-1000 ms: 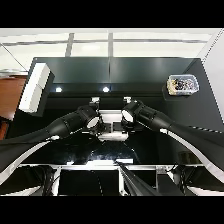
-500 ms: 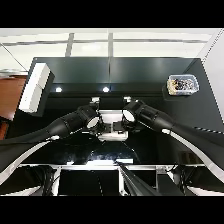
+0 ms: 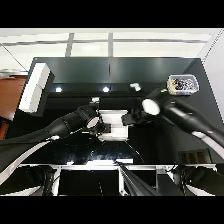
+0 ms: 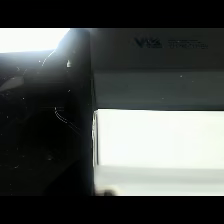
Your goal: Fold the box and place the chain.
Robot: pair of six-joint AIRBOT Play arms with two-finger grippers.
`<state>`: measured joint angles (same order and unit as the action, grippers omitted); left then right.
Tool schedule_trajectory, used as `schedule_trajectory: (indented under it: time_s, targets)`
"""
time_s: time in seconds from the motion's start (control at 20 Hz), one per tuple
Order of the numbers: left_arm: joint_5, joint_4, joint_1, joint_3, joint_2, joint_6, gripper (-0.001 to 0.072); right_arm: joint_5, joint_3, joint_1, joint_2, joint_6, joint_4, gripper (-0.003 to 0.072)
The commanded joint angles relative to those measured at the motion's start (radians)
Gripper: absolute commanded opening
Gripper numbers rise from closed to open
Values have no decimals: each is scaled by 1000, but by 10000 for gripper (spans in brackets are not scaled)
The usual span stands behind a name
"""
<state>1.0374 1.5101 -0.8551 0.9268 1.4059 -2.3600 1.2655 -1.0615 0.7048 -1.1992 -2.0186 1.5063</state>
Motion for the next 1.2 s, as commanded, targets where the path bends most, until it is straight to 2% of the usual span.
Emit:
schedule_trajectory:
  time_s: [0.0,0.2,0.3,0.35,0.4,0.55,0.65,0.8,1.0,1.05,1.15]
  targets:
    - [11,0,1,1,0,0,30,30,-1,-75,151,125,78,488]
    - [15,0,1,1,0,0,29,44,0,-203,211,163,349,488]
    - [15,0,1,1,0,-1,30,-37,18,-325,211,169,414,489]
    - [15,0,1,1,0,-1,30,-98,31,-402,210,169,414,559]
    - [15,0,1,1,0,-1,30,-165,44,-473,206,174,408,716]
    - [13,0,2,2,0,-1,29,-323,47,-676,140,188,374,712]
    - [11,1,2,2,0,-1,30,-381,25,-771,60,187,319,711]
    - [10,1,2,2,0,-1,30,-387,-69,-865,-113,187,235,711]
    - [11,1,1,2,0,-1,29,-366,-215,-905,-297,167,192,708]
    - [11,2,2,2,0,-1,29,-347,-249,-909,-334,165,193,603]
    - [11,5,2,2,0,-1,30,-328,-296,-911,-393,151,196,593]
